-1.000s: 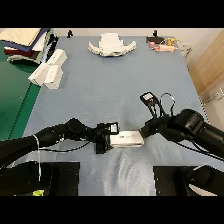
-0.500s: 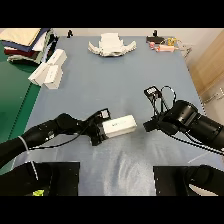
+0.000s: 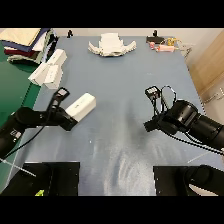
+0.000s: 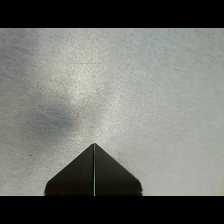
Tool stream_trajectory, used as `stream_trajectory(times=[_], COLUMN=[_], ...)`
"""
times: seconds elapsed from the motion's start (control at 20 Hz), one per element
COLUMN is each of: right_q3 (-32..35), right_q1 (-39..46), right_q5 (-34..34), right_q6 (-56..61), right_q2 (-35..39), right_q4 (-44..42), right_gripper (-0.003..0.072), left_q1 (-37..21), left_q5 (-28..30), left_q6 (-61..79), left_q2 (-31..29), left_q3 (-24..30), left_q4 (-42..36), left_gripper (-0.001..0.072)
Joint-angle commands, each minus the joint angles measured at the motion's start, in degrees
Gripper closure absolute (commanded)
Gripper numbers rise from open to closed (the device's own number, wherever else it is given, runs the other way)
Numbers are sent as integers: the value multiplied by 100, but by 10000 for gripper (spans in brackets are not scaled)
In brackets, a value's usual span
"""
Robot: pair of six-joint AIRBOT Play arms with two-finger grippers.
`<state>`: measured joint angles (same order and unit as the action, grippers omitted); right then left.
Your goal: Fold the box.
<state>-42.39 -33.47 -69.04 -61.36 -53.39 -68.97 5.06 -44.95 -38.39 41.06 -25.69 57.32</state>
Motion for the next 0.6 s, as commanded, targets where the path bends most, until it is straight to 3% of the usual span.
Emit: stream_trajectory(times=[0.0, 0.25, 0.55], right_q3=[-4, -4, -4], right_q1=[2, 2, 2], right_q5=[-4, -4, -4], right_q6=[4, 4, 4], right_q2=[-4, -4, -4], right_q4=[0, 2, 0], right_gripper=[682, 682, 682], left_q1=[-1281, -2347, -2479], left_q5=[-538, -203, 774], left_q6=[-767, -767, -750], left_q2=[-247, -210, 737], left_q3=[-9, -9, -210], left_q4=[466, 466, 481], left_gripper=[321, 321, 322])
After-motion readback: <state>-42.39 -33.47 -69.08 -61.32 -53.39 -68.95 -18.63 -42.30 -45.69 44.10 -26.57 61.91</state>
